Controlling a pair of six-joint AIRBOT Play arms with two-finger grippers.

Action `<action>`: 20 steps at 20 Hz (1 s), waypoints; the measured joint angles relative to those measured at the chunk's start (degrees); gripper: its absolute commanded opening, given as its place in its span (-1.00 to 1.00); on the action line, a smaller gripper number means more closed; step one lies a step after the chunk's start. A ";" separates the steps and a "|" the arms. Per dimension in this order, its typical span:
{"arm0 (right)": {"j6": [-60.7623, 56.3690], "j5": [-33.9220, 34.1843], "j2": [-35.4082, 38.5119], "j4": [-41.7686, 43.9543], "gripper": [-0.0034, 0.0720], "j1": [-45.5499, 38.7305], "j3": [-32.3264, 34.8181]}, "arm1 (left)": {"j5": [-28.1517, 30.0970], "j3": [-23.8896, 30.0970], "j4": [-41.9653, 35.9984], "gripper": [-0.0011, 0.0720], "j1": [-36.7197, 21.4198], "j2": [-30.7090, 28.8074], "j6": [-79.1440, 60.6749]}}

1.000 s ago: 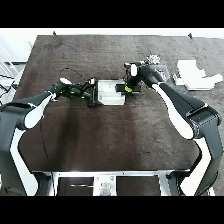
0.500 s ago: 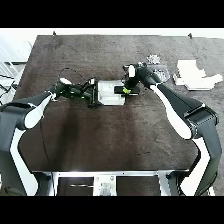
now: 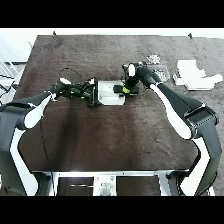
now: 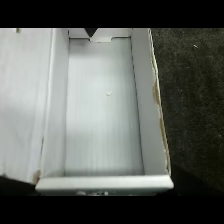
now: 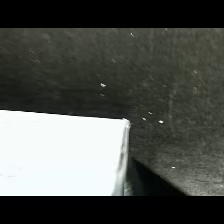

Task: Fold the box and place the chain.

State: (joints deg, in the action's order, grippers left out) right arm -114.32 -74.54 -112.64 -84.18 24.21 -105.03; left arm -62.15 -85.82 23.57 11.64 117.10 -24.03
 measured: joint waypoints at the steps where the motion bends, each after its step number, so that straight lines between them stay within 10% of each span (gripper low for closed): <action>1: 0.20 -0.81 0.00 -0.04 0.29 0.00 -0.57 | -0.02 0.00 -0.02 -0.05 0.00 0.00 0.00; 11: 8.55 -8.22 6.16 -2.47 0.29 -1.40 -4.35 | 0.00 0.00 -0.04 -0.05 0.00 0.00 0.02; 20: 16.98 5.25 9.38 -4.98 0.15 -18.05 -4.55 | 0.02 0.00 -0.04 -0.05 0.00 0.00 0.02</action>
State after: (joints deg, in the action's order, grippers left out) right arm -97.34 -69.30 -103.26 -89.17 6.15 -109.58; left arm -62.13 -85.82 23.53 11.64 117.10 -24.01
